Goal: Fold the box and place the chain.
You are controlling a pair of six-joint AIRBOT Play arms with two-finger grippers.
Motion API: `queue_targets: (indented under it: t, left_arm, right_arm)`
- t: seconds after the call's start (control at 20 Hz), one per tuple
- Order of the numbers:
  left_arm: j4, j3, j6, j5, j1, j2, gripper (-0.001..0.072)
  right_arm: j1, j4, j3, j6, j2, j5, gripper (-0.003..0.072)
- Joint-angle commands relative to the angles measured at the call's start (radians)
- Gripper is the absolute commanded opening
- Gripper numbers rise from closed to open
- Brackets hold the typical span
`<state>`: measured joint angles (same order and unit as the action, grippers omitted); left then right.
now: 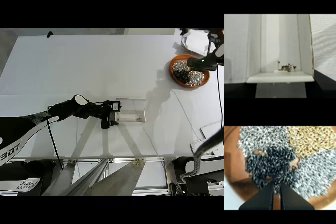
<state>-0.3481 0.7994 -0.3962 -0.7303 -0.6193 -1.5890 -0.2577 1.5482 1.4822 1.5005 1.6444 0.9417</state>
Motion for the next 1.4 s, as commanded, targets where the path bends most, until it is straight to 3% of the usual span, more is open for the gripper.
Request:
queue_targets:
  t: [0.0, 0.55, 0.85, 1.05, 1.35]
  left_arm:
    - [0.000, 0.000, 0.000, 0.000, 0.001, 0.001, 0.0314]
    - [0.000, 0.000, 0.000, 0.000, 0.001, 0.001, 0.0314]
    - [0.000, 0.000, 0.000, 0.000, 0.001, 0.001, 0.0314]
    - [0.000, 0.000, 0.000, 0.000, 0.001, 0.001, 0.0314]
    - [0.000, 0.000, 0.000, 0.000, 0.001, 0.001, 0.0314]
  right_arm:
    - [0.000, -0.006, 0.000, -0.097, -0.092, 0.124, 0.0011]
    - [0.001, -0.380, 0.000, -0.284, -0.456, 0.551, 0.0010]
    - [0.001, -0.555, -0.003, -0.314, -0.612, 0.712, 0.0010]
    - [0.065, -0.592, -0.031, -0.327, -0.718, 0.734, 0.0010]
    - [0.306, -0.573, -0.180, -0.328, -0.826, 0.692, 0.0010]
